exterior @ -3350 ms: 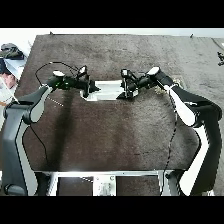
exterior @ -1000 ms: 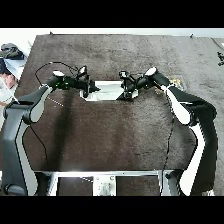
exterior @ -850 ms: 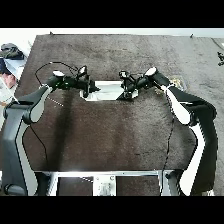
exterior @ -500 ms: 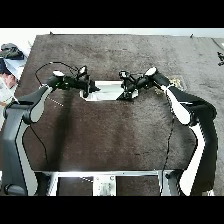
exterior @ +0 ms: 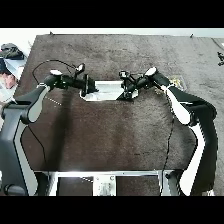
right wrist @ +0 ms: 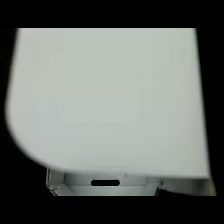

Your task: Fold the box and place the chain.

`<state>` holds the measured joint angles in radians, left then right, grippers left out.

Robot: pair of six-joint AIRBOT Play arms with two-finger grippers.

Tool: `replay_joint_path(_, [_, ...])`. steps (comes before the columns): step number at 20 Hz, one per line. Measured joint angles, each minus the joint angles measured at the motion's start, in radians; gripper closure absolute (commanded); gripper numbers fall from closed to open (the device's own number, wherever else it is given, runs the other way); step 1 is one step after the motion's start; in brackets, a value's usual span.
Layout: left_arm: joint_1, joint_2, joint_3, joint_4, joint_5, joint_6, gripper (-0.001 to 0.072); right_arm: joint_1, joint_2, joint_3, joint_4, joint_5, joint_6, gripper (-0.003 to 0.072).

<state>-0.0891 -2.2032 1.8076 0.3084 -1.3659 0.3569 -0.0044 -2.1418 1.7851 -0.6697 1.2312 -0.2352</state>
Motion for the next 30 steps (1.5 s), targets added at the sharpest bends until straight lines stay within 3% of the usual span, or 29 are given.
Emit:
replay_joint_path(5, [0.078,0.051,0.0,-0.002,-0.098,-0.077,0.0427,0.0,0.0,0.0,0.0,0.0,0.0,0.0368])
replay_joint_path(7, [0.089,0.076,0.0,-0.001,-0.141,-0.097,0.0698,0.0,0.0,0.0,0.0,0.0,0.0,0.0368])
replay_joint_path(14, [0.095,0.213,-0.028,0.044,-0.197,-0.176,0.0703,0.0,0.0,0.0,0.0,0.0,0.0,0.0368])
replay_joint_path(19, [0.041,0.382,-0.246,0.1,-0.003,-0.164,0.0703,0.0,0.0,0.0,0.0,0.0,0.0,0.0368])
replay_joint_path(23, [-0.045,0.447,-0.405,0.112,0.137,-0.142,0.0701,0.0,0.0,0.0,0.0,0.0,0.0,0.0368])
replay_joint_path(27, [-0.138,0.455,-0.46,0.089,0.222,-0.14,0.0699,0.0,0.0,0.0,0.0,0.0,0.0,0.0368])
replay_joint_path(30, [-0.174,0.435,-0.445,0.081,0.312,-0.15,0.0698,0.0,0.0,0.0,0.0,0.0,0.0,0.0368])
